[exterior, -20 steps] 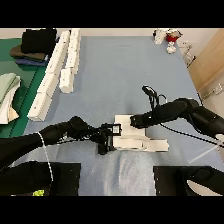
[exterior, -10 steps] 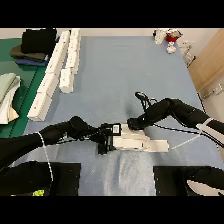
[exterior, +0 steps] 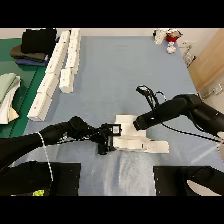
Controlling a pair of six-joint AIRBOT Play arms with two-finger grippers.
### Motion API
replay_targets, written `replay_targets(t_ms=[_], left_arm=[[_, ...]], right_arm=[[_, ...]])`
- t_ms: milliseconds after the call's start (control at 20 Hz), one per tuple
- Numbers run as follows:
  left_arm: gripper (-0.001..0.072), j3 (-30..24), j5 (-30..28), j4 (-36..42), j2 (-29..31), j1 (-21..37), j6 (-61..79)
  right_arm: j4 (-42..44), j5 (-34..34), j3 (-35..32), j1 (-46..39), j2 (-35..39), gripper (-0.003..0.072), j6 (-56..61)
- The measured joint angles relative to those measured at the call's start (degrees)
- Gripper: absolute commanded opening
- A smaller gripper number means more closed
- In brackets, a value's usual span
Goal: Fold the box.
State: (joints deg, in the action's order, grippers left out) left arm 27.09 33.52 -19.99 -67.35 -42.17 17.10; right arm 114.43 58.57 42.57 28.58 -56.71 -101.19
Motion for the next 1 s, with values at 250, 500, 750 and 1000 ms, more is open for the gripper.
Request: replay_targets(t_ms=[250,500,750,1000], left_arm=[[0.0498,0.0,-0.02,0.04,0.0,0.0,-0.04],[0.0498,0.0,-0.04,0.07,0.0,0.0,-0.09],[0.0498,0.0,-0.07,0.07,0.0,0.0,-0.11],[0.0498,0.0,-0.07,0.07,0.0,0.0,-0.11]], right_arm=[[-2.21,11.26,-6.32,0.0,13.44,0.0534,-14.8],[-8.15,12.76,-13.29,0.0,18.36,0.0588,-23.8],[-12.48,9.18,-15.13,0.13,17.2,0.0588,-28.3],[-11.5,5.44,-15.61,2.03,14.8,0.0582,-34.86]])
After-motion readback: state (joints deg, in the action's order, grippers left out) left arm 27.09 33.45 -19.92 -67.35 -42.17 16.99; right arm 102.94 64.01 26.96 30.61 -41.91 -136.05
